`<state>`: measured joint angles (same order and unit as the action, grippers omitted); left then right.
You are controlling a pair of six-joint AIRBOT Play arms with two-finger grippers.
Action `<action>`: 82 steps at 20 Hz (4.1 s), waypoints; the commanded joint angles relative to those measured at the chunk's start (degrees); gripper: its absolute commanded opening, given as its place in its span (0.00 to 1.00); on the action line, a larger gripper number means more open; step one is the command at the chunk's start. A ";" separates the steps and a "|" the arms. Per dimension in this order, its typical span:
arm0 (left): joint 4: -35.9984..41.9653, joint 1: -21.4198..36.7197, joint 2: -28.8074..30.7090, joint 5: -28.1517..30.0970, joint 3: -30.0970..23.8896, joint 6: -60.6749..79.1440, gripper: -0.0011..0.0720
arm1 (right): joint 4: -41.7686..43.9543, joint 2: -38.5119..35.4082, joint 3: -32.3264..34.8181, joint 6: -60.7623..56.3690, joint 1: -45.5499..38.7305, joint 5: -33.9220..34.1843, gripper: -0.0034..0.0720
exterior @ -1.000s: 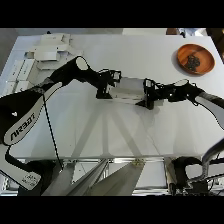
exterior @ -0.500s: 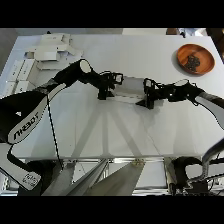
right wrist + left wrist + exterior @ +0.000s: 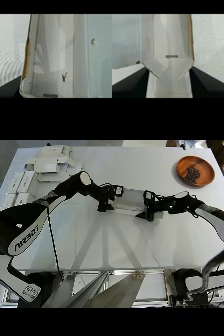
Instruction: Fold the box and place the chain.
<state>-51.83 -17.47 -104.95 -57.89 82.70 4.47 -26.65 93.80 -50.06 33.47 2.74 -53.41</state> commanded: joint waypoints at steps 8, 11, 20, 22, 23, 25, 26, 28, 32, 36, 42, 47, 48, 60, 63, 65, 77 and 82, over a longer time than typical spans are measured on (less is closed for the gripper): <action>0.35 -0.02 0.09 2.91 0.00 0.04 0.68 | 0.09 0.00 -0.04 -0.04 0.00 0.22 0.71; 0.37 -0.04 0.09 1.95 0.00 0.04 0.57 | 0.09 0.00 -0.04 -0.04 0.00 0.24 0.71; 2.45 -0.15 0.09 -2.08 0.00 0.07 0.47 | 0.09 0.00 -0.04 -0.04 0.00 0.22 0.71; 3.89 -0.15 0.09 -2.08 0.00 0.07 0.47 | 0.09 0.00 -0.04 -0.04 0.00 0.22 0.71; 4.66 -0.15 0.07 -2.08 0.00 0.04 0.47 | 0.09 0.00 -0.04 -0.04 0.00 0.24 0.71; 5.66 -0.15 0.07 -2.10 0.00 0.04 0.47 | 0.09 0.00 -0.04 -0.04 0.00 0.22 0.71; 6.21 -0.15 0.07 -2.14 0.00 0.04 0.47 | 0.09 0.00 -0.04 -0.04 0.00 0.22 0.71; 6.47 -0.17 0.07 -2.27 0.00 0.04 0.47 | 0.09 0.00 -0.04 -0.04 0.00 0.24 0.71; 6.84 -0.17 -0.02 -4.59 -0.02 0.04 0.47 | 0.09 0.00 -0.04 -0.04 0.00 0.24 0.71; 8.98 -0.17 -0.33 -4.55 -0.02 0.04 0.30 | 0.09 0.00 -0.04 -0.04 0.00 0.24 0.71; 9.29 -0.15 -0.33 -4.48 -0.02 0.02 0.52 | 0.09 0.00 -0.04 -0.04 0.00 0.22 0.71; 9.64 -0.13 -0.33 -4.52 -0.02 0.00 0.71 | 0.09 0.00 -0.04 -0.04 0.00 0.24 0.71; 9.62 -0.13 -0.33 -4.55 -0.02 0.00 0.74 | 0.09 0.00 -0.04 -0.04 0.00 0.22 0.71; -0.35 1.86 5.92 -10.19 -0.02 -9.03 0.30 | 0.09 0.00 -0.04 -0.04 0.00 0.22 0.71; -0.61 3.61 10.49 -12.94 -0.09 -9.27 0.19 | 0.09 0.00 -0.04 -0.04 0.00 0.22 0.71; -0.74 5.35 13.20 -14.25 -0.09 -10.82 0.03 | 0.09 0.00 -0.04 -0.04 0.00 0.22 0.71; -3.04 10.10 12.04 0.59 -10.34 -53.55 0.03 | 0.09 0.00 -0.04 -0.04 0.00 0.24 0.71; -2.34 6.73 9.01 4.39 -14.67 -57.55 0.03 | 0.09 0.00 -0.04 -0.04 0.00 0.22 0.71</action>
<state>-54.54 -9.19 -94.43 -56.86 70.28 -49.21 -26.59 93.80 -50.06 33.43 2.74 -53.17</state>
